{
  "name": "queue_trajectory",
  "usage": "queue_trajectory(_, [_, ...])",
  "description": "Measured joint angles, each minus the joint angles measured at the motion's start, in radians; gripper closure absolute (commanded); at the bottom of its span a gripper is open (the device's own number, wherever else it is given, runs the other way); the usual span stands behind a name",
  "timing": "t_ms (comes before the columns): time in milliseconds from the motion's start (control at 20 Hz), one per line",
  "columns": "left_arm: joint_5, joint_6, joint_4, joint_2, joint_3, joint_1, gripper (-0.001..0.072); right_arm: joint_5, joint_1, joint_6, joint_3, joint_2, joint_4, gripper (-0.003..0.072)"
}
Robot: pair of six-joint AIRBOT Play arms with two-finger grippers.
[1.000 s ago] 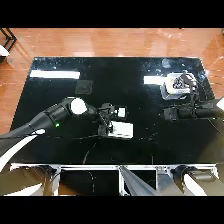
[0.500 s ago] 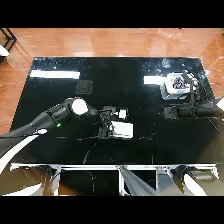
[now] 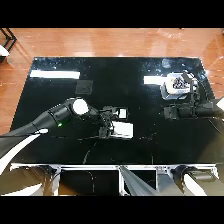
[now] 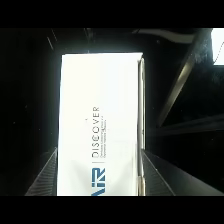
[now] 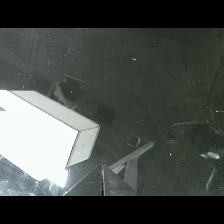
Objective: Fold the box and place the chain.
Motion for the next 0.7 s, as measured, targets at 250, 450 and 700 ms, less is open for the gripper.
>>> queue_trajectory(250, [0.003, -0.008, 0.000, -0.002, 0.000, 0.000, 0.0073, -0.003, 0.000, 0.000, 0.000, 0.000, 0.000, 0.0665])
queue_trajectory(450, [0.004, -0.009, -0.004, -0.009, 0.000, 0.000, 0.0071, -0.005, 0.000, 0.000, 0.000, 0.000, 0.000, 0.0665])
queue_trajectory(700, [0.005, -0.009, -0.010, -0.016, 0.000, 0.000, 0.0071, -0.006, 0.000, 0.000, -0.001, 0.000, 0.000, 0.0665])
